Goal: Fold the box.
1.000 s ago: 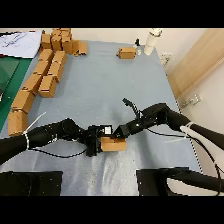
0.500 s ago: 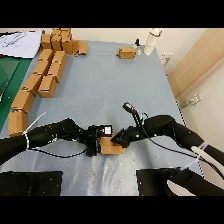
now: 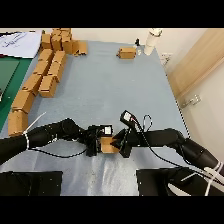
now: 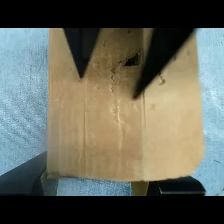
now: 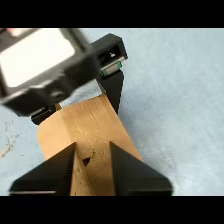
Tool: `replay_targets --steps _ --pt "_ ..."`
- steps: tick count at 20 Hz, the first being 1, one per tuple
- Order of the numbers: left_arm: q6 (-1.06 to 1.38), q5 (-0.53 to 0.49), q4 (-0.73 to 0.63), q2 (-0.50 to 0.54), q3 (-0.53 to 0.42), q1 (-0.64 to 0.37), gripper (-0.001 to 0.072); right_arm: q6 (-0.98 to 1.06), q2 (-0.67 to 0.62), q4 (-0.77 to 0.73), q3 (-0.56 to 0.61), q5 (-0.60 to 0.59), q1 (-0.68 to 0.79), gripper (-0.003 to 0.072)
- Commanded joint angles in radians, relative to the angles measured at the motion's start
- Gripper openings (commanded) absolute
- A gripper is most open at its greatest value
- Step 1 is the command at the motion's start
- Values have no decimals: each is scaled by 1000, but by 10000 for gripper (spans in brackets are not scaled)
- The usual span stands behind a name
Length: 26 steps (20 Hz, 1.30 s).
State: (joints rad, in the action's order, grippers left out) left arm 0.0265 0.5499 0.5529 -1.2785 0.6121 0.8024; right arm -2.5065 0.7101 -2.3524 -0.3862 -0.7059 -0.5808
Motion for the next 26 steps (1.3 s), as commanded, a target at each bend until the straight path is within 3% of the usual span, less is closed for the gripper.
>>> replay_targets --steps 1,5,11,13,18,26 --pt "0 0 0 0 0 1 513 -8 -69 168 0 43 -60 478" --pt "0 0 0 0 0 1 512 -15 -76 256 -2 -4 -68 539" --pt "0 0 0 0 0 1 513 -190 -75 293 0 -44 -108 544" --pt "0 0 0 0 0 1 513 -295 -76 336 0 -18 -126 544" --pt "0 0 0 0 0 1 512 -313 -75 465 0 27 -162 545" --pt "0 0 0 0 0 1 513 -313 -75 473 62 124 -197 544"
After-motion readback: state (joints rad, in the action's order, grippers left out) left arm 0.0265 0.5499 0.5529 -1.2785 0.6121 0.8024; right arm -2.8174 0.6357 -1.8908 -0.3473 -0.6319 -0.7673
